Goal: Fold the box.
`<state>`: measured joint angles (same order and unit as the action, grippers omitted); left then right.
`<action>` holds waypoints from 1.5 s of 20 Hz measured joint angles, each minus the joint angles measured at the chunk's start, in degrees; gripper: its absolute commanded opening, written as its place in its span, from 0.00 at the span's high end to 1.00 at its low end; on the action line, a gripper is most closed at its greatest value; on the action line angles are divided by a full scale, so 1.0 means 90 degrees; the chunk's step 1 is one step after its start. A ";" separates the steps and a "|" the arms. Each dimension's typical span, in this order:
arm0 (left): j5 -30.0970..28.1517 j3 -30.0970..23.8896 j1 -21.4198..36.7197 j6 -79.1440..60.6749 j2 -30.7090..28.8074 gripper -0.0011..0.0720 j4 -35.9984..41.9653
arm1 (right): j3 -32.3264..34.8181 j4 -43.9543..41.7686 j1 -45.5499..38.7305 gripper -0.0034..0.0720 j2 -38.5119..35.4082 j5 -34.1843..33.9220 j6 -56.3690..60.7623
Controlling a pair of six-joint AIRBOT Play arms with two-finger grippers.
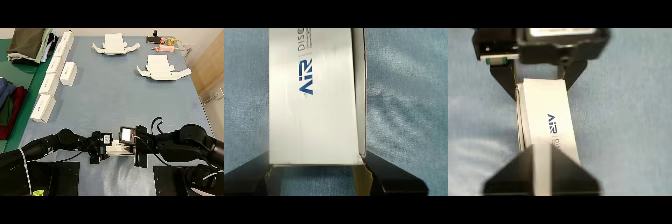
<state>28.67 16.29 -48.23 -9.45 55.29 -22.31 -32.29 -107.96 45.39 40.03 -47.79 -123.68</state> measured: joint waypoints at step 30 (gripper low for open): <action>-0.0005 0.0000 -0.0005 0.0002 0.0000 0.34 0.0000 | 0.2463 -0.1996 0.1107 0.95 0.0398 0.4430 0.1909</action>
<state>28.62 16.29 -48.27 -9.43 55.29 -22.31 -10.13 -125.93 55.35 43.62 -7.92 -106.50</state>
